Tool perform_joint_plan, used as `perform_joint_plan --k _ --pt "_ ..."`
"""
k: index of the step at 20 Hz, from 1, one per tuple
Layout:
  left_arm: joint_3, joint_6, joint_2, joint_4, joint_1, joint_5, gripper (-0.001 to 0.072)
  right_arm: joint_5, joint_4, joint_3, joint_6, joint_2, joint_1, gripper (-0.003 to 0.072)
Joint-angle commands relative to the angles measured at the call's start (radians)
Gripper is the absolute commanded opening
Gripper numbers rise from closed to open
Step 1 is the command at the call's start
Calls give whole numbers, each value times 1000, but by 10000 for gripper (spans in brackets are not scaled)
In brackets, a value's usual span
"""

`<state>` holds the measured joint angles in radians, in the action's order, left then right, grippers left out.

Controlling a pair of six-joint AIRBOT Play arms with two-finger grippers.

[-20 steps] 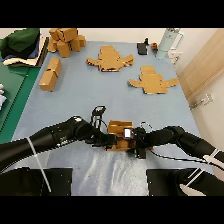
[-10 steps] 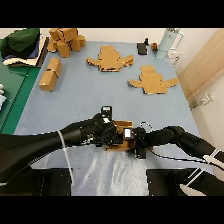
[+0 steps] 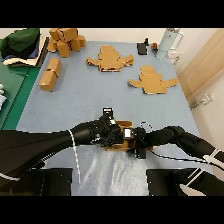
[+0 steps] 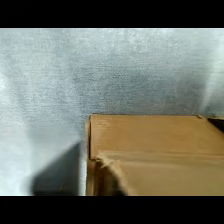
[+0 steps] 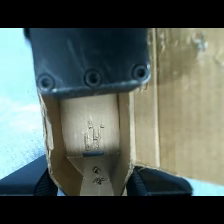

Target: Fold the box.

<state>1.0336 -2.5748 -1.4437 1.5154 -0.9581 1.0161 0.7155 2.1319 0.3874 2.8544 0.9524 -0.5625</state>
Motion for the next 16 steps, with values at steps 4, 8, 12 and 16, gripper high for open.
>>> perform_joint_plan --k 4,8,12,16 --pt "1 1 -3 -2 -1 -64 15 0 0 1 0 0 0 460" --pt "1 1 -3 -13 -1 -63 17 0 0 1 0 0 0 459" --pt "2 -5 -2 -11 0 -35 407 0 0 1 0 0 0 460" --pt "2 -3 -2 5 0 9 407 0 0 1 0 0 0 460"
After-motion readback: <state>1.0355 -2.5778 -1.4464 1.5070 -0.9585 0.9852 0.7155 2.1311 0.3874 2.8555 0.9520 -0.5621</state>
